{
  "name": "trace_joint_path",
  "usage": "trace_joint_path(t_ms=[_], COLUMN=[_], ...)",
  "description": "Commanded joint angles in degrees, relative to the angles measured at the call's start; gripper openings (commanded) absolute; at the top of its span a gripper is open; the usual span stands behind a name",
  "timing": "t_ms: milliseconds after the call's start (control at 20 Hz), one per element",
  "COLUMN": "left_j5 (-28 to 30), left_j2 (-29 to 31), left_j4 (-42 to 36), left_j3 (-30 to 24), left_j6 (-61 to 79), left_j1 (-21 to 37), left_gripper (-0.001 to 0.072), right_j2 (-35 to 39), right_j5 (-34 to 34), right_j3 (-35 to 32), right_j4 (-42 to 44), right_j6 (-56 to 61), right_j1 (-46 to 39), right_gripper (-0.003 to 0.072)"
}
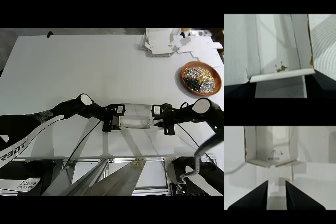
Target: Fold the box and place the chain.
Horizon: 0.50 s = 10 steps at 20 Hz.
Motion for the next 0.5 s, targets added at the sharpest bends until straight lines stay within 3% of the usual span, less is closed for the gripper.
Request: trace_joint_path(t_ms=[0,450], left_j5=[0.02,0.0], left_j2=[0.04,0.04], left_j4=[0.0,0.0], left_j3=[0.04,0.04], left_j6=[0.02,0.02], left_j1=[-0.02,-0.02], left_gripper=[0.0088,0.0088], right_j2=[0.26,0.07], right_j5=[-3.37,-3.06], right_j3=[-2.86,-3.63], right_j4=[5.68,9.92], right_j6=[-7.61,-7.37], right_j1=[0.28,3.19], right_gripper=[0.0173,0.0157])
